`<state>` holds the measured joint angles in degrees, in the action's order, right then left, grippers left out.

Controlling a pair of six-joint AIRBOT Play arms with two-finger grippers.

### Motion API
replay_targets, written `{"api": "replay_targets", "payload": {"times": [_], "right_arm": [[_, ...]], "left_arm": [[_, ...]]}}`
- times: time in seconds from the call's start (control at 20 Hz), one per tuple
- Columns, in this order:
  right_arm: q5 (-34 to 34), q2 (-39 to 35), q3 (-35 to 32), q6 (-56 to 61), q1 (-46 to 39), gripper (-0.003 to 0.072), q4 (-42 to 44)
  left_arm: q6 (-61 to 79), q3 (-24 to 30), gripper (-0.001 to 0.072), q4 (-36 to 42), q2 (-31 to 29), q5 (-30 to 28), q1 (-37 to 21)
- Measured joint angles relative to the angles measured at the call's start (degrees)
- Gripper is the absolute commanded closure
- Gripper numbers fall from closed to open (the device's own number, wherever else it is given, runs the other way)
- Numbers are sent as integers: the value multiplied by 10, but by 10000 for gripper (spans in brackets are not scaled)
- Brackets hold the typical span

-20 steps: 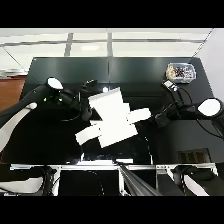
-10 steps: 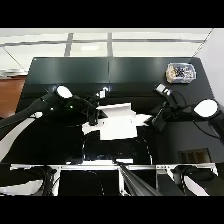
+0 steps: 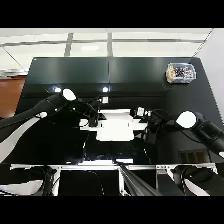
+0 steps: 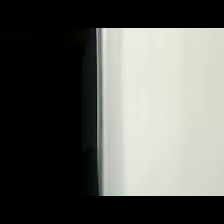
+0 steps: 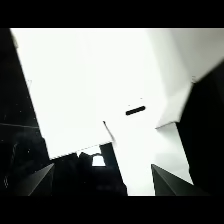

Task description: Fold the box and place the chain.

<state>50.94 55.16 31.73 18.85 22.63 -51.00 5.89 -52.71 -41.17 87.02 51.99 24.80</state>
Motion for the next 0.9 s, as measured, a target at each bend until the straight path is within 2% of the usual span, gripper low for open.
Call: {"api": "replay_targets", "payload": {"times": [0.4, 0.65, 0.9], "right_arm": [[-17, 36, -3, -60, 64, -24, -3], [-90, 65, -3, -82, 114, -24, -2], [-109, 76, -3, -87, 129, -24, 0]], "left_arm": [[2, 0, 683, -2, 12, 7, 0], [2, -1, 683, -2, 13, 10, 0], [2, -1, 682, -3, 13, 11, 0]]}}
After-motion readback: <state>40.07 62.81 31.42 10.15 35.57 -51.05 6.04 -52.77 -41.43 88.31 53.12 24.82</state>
